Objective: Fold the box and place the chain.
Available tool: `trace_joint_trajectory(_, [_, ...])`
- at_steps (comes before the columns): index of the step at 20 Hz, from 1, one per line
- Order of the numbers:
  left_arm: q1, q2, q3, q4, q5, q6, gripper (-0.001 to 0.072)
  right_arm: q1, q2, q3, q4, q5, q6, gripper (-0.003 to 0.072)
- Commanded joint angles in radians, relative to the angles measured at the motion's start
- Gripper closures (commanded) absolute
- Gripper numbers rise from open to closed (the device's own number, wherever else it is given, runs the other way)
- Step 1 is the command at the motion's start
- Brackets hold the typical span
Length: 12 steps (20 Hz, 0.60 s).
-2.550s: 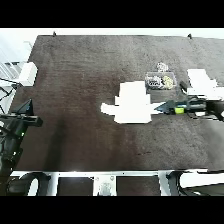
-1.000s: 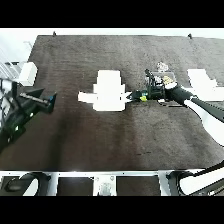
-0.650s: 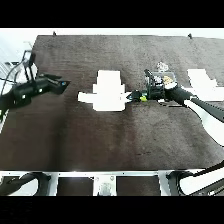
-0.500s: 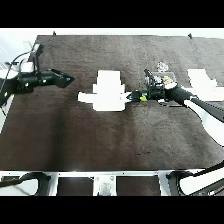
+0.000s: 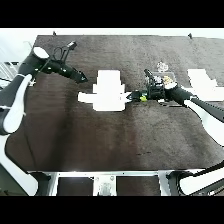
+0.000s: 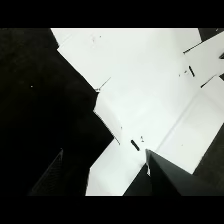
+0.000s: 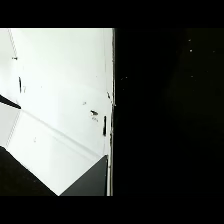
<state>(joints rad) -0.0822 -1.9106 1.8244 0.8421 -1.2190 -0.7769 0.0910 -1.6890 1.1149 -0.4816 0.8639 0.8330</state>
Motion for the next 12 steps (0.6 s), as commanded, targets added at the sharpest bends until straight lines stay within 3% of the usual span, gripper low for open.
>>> trace_joint_trajectory(1, [-0.028,-0.133,0.154,0.039,-0.069,-0.061,0.0112,0.000,0.000,0.001,-0.002,0.001,0.000,0.0676])
trace_joint_trajectory(3, [-0.041,-0.177,0.197,0.031,-0.082,-0.061,0.0112,0.000,0.000,0.001,-0.002,0.002,-0.003,0.0676])
trace_joint_trajectory(7, [-0.046,-0.220,0.199,-0.094,-0.108,-0.015,0.0112,0.000,0.000,0.001,-0.002,0.008,-0.003,0.0676])
trace_joint_trajectory(12, [-0.046,-0.253,0.199,-0.119,-0.097,0.011,0.0110,0.000,0.000,0.001,-0.002,0.017,-0.006,0.0676])
